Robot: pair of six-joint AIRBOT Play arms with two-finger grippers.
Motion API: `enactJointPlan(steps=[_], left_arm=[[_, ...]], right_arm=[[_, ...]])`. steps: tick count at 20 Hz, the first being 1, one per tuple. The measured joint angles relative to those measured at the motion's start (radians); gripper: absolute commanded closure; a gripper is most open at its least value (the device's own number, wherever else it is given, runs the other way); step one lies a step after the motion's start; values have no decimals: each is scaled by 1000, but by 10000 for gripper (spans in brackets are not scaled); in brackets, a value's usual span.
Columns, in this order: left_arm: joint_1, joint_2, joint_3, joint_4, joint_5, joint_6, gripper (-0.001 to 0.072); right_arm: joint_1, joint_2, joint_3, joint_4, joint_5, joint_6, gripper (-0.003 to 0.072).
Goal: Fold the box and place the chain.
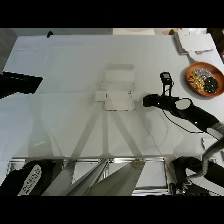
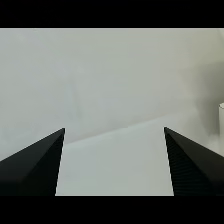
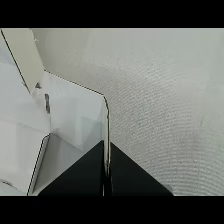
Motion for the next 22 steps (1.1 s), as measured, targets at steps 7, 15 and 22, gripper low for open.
enactJointPlan(steps=[7,15,22], left_arm=[[0,0,0,0,0,0,11],[0,0,0,-76,-2,-1,11],[0,0,0,-216,-93,0,246]], right_arm=[[0,0,-5,6,-3,2,674],[0,0,-5,7,-5,2,674],[0,0,-5,7,-5,2,674]])
